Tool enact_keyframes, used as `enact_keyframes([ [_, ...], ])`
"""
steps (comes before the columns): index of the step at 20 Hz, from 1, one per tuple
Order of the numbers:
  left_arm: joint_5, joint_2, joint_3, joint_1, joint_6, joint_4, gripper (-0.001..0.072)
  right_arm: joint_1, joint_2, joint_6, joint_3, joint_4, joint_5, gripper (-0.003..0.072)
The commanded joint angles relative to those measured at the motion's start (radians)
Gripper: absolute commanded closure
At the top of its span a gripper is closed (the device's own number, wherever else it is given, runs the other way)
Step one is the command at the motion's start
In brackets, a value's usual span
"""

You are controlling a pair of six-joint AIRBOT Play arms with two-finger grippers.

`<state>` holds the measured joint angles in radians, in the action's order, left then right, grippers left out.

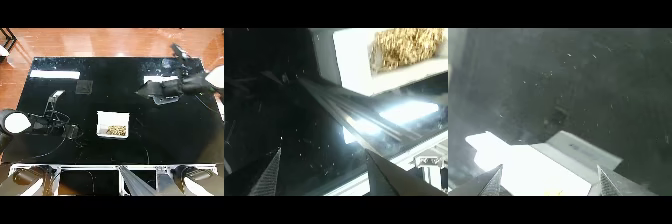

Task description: Fold the box and place the chain.

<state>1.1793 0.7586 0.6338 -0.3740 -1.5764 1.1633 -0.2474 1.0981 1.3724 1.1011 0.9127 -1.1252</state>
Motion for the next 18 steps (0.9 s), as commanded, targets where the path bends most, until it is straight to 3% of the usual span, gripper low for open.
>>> enact_keyframes([
  [1,-0.005,-0.001,-0.031,0.005,0.030,-0.021,0.0088,-0.115,0.167,-0.151,0.126,0.127,0.005,-0.0032],
  [5,-0.048,-0.001,-0.031,0.005,0.051,-0.020,0.0088,-0.233,0.258,-0.224,0.133,0.188,0.007,-0.0032],
  [10,-0.105,0.004,-0.031,0.005,0.051,-0.020,0.0088,-0.315,0.279,-0.337,0.133,0.177,-0.031,-0.0031],
  [18,-0.212,0.005,-0.031,0.005,0.062,-0.020,0.0088,-0.341,0.279,-0.390,0.133,0.182,-0.170,-0.0031],
])
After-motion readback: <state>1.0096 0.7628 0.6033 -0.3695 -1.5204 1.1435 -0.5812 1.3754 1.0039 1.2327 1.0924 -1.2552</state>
